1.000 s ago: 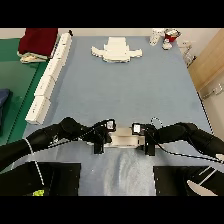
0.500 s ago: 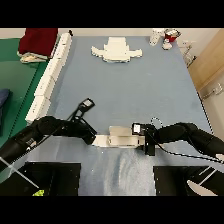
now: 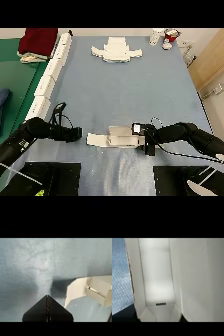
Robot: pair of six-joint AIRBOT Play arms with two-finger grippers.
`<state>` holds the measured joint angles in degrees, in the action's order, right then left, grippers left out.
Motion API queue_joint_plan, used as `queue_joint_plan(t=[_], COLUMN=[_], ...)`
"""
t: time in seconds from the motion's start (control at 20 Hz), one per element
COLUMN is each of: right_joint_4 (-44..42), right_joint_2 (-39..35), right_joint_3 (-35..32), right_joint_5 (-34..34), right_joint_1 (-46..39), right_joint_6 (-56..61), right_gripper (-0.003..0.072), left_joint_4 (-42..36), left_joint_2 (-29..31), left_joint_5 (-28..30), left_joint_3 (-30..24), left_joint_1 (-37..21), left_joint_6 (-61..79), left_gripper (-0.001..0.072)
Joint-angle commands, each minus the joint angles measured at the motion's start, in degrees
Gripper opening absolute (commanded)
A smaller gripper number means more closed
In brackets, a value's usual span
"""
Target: Fold the box.
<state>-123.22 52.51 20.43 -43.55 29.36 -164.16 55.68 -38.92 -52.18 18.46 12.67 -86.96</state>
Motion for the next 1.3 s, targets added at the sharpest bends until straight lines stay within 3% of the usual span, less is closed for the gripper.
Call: queue_joint_plan(t=[0.0,0.25,0.35,0.9,0.95,1.0,1.1,1.25], right_joint_4=[0.0,0.0,0.0,0.0,0.0,0.0,0.0,0.0], right_joint_2=[0.0,0.0,0.0,0.0,0.0,0.0,0.0,0.0], right_joint_3=[0.0,0.0,0.0,0.0,0.0,0.0,0.0,0.0], right_joint_5=[0.0,0.0,0.0,0.0,0.0,0.0,0.0,0.0], right_joint_1=[0.0,0.0,0.0,0.0,0.0,0.0,0.0,0.0], right_joint_6=[0.0,0.0,0.0,0.0,0.0,0.0,0.0,0.0], right_gripper=[0.0514,0.0513,0.0514,0.0514,0.0513,0.0514,0.0513,0.0513], left_joint_4=[-12.1,-18.6,-20.0,-20.1,-20.1,-20.1,-20.0,-19.9], left_joint_2=[-3.5,-9.5,-9.7,-9.6,-9.6,-9.6,-9.6,-9.6], left_joint_5=[5.4,17.2,18.4,16.0,15.8,15.3,13.6,9.2], left_joint_3=[-3.3,-3.1,-1.6,3.3,3.3,3.3,3.3,4.4], left_joint_1=[4.6,18.6,21.8,22.9,22.6,22.1,20.1,15.5], left_joint_6=[4.2,4.1,4.1,3.5,3.4,2.9,2.9,3.0], left_gripper=[0.0012,0.0012,0.0012,0.0016,0.0158,0.0386,0.0333,0.0334])
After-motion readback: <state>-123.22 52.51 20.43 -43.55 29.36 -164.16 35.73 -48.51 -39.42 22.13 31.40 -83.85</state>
